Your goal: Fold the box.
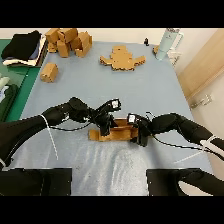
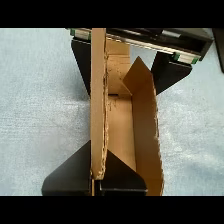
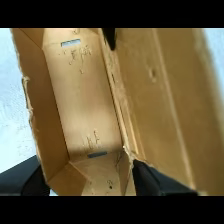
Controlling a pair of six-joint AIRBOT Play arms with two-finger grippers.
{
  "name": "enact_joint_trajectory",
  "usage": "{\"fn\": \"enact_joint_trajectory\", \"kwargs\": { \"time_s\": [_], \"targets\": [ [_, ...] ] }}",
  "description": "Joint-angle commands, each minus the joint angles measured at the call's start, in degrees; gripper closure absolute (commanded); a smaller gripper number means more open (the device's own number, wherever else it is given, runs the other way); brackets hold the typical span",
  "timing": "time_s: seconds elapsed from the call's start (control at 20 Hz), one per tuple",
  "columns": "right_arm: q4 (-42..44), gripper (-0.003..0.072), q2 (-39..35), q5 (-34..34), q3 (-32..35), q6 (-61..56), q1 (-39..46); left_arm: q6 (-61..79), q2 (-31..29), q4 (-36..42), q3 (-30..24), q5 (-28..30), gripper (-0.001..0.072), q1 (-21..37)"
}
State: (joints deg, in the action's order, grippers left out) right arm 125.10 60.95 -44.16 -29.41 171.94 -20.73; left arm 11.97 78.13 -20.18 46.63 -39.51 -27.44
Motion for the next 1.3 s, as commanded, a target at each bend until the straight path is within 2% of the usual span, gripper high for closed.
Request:
{"fn": "enact_joint_trajectory", "kwargs": {
  "time_s": [0.0,0.25,0.55,1.2,1.25],
  "targets": [
    [-2.8,-0.0027,0.1,0.4,-0.1,0.0,-0.3,0.0,0.0,0.0,0.0,0.0,0.0697,0.0],
    [-3.1,-0.0026,0.2,-0.6,-0.3,0.0,-0.5,0.0,0.0,0.0,0.0,0.0,0.0697,0.0],
    [-3.1,-0.0026,0.3,1.3,-0.3,0.0,-3.0,0.0,0.0,0.0,0.0,0.0,0.0697,0.0],
    [-2.8,-0.0007,1.6,2.9,-0.3,0.0,-3.0,0.0,0.0,0.0,0.0,0.0,0.0697,0.0],
    [-2.7,0.0093,1.9,3.1,-0.3,0.0,-3.0,0.0,0.0,0.0,0.0,0.0,0.0697,0.0]
  ]
}}
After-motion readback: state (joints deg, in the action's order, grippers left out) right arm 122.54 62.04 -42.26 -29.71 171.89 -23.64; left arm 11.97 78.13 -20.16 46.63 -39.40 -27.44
